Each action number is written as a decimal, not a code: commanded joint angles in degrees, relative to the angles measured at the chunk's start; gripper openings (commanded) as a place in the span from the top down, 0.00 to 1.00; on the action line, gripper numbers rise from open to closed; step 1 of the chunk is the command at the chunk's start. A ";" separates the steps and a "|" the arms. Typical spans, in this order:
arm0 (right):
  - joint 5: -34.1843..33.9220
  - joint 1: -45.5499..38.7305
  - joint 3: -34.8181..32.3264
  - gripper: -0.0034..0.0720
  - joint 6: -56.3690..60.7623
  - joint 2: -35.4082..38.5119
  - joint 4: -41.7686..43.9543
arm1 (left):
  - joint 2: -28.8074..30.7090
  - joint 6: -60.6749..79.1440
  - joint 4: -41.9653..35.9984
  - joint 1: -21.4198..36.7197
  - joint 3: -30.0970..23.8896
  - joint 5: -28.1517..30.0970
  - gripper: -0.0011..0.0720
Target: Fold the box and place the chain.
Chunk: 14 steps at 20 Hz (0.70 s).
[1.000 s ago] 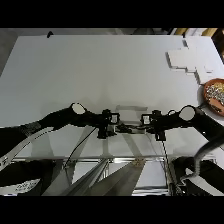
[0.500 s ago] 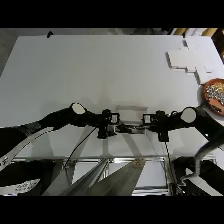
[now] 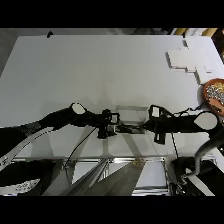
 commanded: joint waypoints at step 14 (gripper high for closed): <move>-17.84 14.62 0.00 0.93 4.85 -3.93 5.33 | 0.04 0.02 0.00 0.02 0.02 0.02 0.56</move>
